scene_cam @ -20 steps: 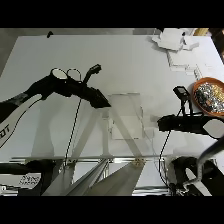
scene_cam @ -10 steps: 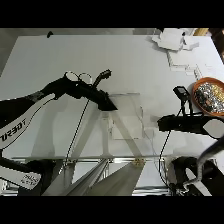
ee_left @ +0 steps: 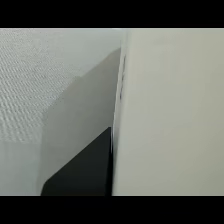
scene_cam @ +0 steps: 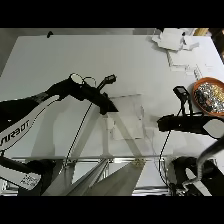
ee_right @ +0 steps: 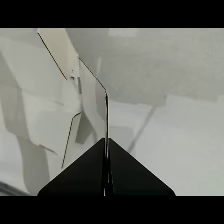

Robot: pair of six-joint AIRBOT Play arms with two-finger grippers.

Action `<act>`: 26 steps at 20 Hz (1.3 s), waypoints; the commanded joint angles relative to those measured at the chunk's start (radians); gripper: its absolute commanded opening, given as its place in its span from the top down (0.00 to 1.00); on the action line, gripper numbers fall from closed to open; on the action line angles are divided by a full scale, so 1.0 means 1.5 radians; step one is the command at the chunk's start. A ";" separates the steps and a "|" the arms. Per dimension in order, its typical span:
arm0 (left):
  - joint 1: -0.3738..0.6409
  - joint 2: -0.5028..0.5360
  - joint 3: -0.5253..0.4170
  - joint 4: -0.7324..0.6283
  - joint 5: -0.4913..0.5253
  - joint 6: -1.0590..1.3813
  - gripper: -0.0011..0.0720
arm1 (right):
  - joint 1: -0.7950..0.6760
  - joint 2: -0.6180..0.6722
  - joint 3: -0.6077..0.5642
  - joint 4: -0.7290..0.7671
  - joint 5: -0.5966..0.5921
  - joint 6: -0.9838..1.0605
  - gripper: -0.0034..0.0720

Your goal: Fold the box and place the chain.

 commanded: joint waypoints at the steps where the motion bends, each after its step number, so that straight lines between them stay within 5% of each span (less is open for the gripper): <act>1: -0.006 0.025 0.000 0.051 0.020 0.016 0.98 | 0.000 0.001 0.026 -0.004 0.022 -0.004 0.82; 4: -0.020 0.087 0.000 0.128 0.031 -0.052 0.98 | 0.000 0.002 0.071 -0.012 0.077 -0.028 0.51; 7: -0.040 0.144 -0.007 0.222 0.012 -0.147 0.98 | 0.000 0.013 0.109 -0.044 0.138 -0.037 0.50; 12: -0.097 0.202 -0.083 0.146 0.053 -0.040 0.98 | 0.000 0.049 0.126 -0.058 0.212 -0.043 0.50; 19: -0.133 0.185 -0.116 0.147 0.244 0.022 0.97 | 0.001 0.067 0.126 -0.053 0.192 -0.068 0.50; 26: -0.133 0.130 -0.116 0.126 0.248 0.122 0.98 | 0.001 0.067 0.126 -0.053 0.142 -0.069 0.51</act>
